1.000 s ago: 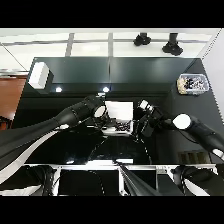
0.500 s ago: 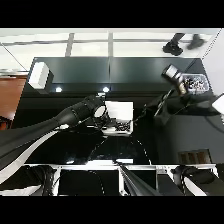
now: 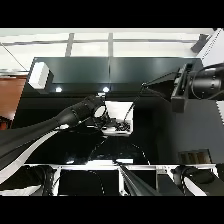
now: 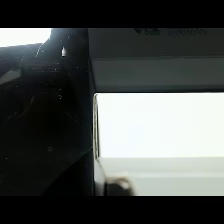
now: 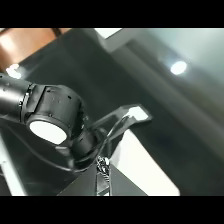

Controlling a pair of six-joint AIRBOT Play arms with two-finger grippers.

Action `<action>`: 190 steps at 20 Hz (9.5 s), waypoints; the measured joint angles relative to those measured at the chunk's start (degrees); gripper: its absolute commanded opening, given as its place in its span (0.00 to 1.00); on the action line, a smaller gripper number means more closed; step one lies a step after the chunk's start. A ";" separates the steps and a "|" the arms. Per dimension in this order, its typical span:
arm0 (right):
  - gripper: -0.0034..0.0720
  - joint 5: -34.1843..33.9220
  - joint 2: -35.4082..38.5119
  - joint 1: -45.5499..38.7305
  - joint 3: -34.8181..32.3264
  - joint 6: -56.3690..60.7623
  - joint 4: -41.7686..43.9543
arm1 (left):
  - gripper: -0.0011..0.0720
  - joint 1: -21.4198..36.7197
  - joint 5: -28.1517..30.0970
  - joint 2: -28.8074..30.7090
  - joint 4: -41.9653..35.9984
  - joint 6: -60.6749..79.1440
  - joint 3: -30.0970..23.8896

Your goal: Fold the box and place the chain.

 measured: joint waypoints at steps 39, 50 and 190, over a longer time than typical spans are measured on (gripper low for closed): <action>0.55 2.36 -5.62 -14.10 -14.05 2.27 -12.79 | 0.66 6.93 -0.13 21.44 10.19 21.42 -5.35; 0.55 1.90 -5.60 -14.10 -14.03 8.15 -12.76 | 0.99 25.64 12.37 19.21 -43.19 111.91 -24.06; 0.51 -17.00 -19.89 17.03 -20.04 -27.96 -15.17 | 0.42 21.38 14.93 5.81 -55.25 146.59 -21.53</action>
